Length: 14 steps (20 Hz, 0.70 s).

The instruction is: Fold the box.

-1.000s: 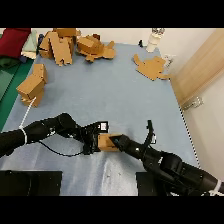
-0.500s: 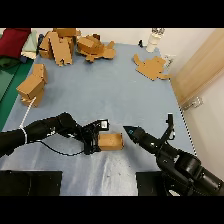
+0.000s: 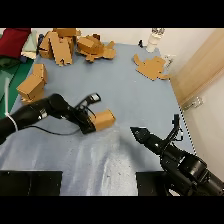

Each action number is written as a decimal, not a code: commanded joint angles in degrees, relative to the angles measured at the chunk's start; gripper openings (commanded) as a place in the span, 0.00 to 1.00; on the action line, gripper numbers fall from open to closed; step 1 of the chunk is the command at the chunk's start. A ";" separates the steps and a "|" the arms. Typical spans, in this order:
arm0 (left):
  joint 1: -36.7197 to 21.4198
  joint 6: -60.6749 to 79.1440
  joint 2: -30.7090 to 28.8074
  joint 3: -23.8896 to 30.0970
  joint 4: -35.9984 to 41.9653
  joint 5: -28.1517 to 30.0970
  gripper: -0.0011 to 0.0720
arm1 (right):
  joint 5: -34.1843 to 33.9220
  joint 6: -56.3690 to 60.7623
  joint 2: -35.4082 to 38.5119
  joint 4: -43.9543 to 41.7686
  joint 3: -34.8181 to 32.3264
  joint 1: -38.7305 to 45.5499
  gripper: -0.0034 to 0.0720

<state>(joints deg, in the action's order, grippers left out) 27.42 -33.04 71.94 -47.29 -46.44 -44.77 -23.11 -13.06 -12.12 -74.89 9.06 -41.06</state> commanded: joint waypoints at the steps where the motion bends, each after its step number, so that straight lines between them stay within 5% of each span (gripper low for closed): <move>1: -8.50 -10.43 -0.87 -3.02 -7.85 -0.85 0.47 | -1.42 0.07 0.17 2.69 0.02 0.04 0.05; 9: -28.06 -18.80 -0.87 -2.99 -13.00 -0.92 0.47 | -1.42 0.07 0.17 3.82 0.02 0.04 0.05; 14: -34.62 -19.65 -0.87 -2.99 -15.61 -0.92 0.47 | -1.38 0.20 0.17 3.80 0.02 0.04 0.05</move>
<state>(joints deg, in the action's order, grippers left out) -3.33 -51.55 71.11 -50.22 -59.68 -45.76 -24.49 -13.02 -12.01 -71.22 9.06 -41.01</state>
